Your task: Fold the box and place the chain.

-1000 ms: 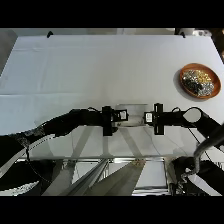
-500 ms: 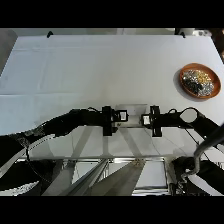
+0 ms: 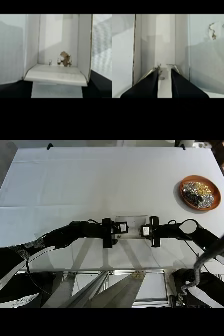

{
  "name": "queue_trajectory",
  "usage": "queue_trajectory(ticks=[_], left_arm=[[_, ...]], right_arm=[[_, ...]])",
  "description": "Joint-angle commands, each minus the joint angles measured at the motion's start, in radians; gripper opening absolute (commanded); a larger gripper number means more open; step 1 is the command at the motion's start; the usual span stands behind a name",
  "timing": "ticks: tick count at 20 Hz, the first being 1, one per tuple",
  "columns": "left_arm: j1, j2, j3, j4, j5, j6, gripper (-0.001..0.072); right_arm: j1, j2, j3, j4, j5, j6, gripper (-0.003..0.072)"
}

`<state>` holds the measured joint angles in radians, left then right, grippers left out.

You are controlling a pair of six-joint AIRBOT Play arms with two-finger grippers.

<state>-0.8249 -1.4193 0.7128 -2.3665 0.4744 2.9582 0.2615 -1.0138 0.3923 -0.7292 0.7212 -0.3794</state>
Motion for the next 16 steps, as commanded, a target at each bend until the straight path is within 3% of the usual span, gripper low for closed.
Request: queue_trajectory(ticks=[1,3,6,8,9,14,15,16], left_arm=[[0.001,0.000,0.000,0.000,0.001,0.001,0.0196],[0.001,0.000,0.000,0.000,0.000,0.001,0.0196],[0.001,0.000,0.000,0.000,0.000,0.001,0.0196],[0.001,0.000,0.000,0.000,0.000,0.001,0.0196],[0.001,0.000,0.000,0.000,0.000,0.001,0.0196],[0.001,0.000,0.000,0.000,0.000,0.001,0.0196],[0.001,0.000,0.000,0.000,0.000,0.001,0.0196],[0.001,0.000,0.000,0.000,0.000,0.001,0.0196]], right_arm=[[0.001,-0.022,0.000,0.047,-0.004,-0.057,0.0236],[0.001,-0.042,0.000,0.049,-0.004,-0.057,0.0327],[0.001,-0.059,0.000,0.049,-0.004,-0.058,0.0386],[0.001,-0.060,0.000,0.049,-0.005,-0.072,0.0570],[0.001,-0.060,0.000,0.049,-0.005,-0.072,0.0586],[0.001,-0.066,0.000,0.050,-0.004,-0.071,0.0577],[0.001,-0.066,0.000,0.054,-0.004,-0.071,0.0533],[0.001,-0.064,0.000,0.053,-0.002,-0.071,0.0387]])
